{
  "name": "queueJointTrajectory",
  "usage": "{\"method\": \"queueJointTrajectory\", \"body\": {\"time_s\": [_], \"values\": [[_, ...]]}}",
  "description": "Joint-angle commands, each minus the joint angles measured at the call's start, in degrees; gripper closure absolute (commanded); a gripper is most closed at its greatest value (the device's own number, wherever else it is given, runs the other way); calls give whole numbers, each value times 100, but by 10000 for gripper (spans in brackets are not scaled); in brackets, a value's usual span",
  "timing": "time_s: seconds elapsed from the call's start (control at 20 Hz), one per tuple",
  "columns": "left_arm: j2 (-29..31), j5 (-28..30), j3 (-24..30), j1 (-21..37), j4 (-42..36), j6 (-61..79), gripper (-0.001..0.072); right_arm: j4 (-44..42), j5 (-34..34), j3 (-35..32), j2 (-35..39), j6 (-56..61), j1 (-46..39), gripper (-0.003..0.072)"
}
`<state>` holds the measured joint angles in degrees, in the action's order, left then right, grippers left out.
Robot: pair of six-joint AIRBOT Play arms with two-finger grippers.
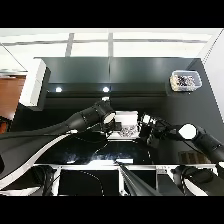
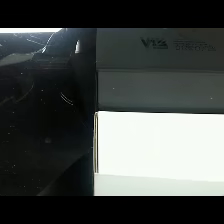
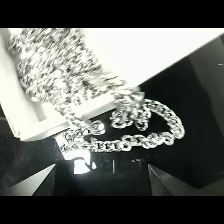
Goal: Fold the box and place the chain.
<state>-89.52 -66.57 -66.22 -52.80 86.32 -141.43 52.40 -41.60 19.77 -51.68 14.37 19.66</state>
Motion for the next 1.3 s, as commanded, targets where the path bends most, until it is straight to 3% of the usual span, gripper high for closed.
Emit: {"method": "queueJointTrajectory", "body": {"time_s": [0.0, 0.6, 0.65, 0.7, 0.95, 1.0, 1.05, 1.1, 1.15, 1.25], "values": [[-2, -7, 2, 2, 2, 2, 676, -452, 114, -33, -229, -960, 35, -18], [-2, -4, 2, 2, 0, 0, 676, -1340, 629, -31, -588, -2083, 33, -15], [-2, -4, 2, 2, 2, 0, 676, -1340, 629, -31, -590, -2083, 35, 38], [-2, -4, 2, 2, 2, 2, 676, -1340, 627, -31, -601, -2083, 35, 155], [-2, -7, 0, 2, 0, 2, 676, -1368, 629, -31, -695, -2076, 33, 183], [-2, -9, 2, 2, 0, 2, 676, -1366, 605, -31, -695, -2068, 33, 419], [-2, -11, 2, 2, 0, 0, 676, -1364, 573, -31, -695, -2063, 33, 575], [-2, -13, 2, 2, 0, 2, 676, -1364, 568, -31, -695, -2061, 33, 574], [-2, -15, 2, 2, 2, 0, 676, -1362, 562, -31, -695, -2057, 33, 632], [-2, -17, 2, 2, 2, 2, 676, -1360, 562, -22, -688, -1875, 33, 634]]}}
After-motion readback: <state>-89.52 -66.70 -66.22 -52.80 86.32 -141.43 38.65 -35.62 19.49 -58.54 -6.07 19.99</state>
